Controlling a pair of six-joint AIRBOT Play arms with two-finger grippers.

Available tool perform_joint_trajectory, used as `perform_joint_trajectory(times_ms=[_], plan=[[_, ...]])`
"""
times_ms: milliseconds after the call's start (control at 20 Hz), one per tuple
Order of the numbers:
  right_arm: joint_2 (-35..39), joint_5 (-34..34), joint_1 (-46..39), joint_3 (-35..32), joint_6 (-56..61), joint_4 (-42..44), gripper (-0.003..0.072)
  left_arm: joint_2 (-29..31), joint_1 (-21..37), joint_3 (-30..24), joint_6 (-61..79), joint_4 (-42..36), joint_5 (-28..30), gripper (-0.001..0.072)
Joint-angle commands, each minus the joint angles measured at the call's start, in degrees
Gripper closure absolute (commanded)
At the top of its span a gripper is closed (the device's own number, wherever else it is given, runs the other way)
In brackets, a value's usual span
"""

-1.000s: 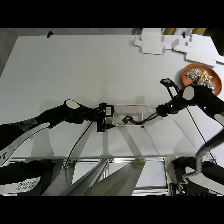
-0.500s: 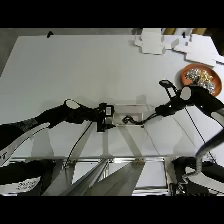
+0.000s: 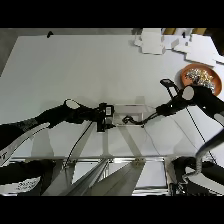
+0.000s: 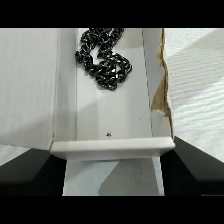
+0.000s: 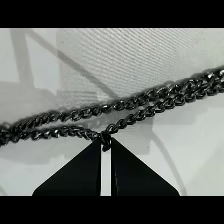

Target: Fold the box and place the chain.

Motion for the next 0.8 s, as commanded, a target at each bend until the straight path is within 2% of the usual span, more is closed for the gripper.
perform_joint_trajectory(times_ms=[0, 200, 450, 750], plan=[[4.90, 2.71, -0.04, 0.00, -0.07, 0.83, 0.0672, 0.00, 0.00, 0.00, 0.00, 0.02, 0.02, 0.0497], [14.19, 6.29, -0.02, 0.00, -3.74, 7.13, 0.0672, 0.00, 0.00, 0.00, 0.00, 0.02, 0.02, 0.0497], [24.94, 11.89, -0.04, 0.02, -12.26, 19.89, 0.0672, 0.00, 0.00, 0.00, 0.00, 0.02, 0.02, 0.0497], [30.38, 14.62, -0.04, 0.04, -18.45, 33.46, 0.0671, 0.00, 0.00, 0.00, 0.00, 0.02, 0.02, 0.0497]])
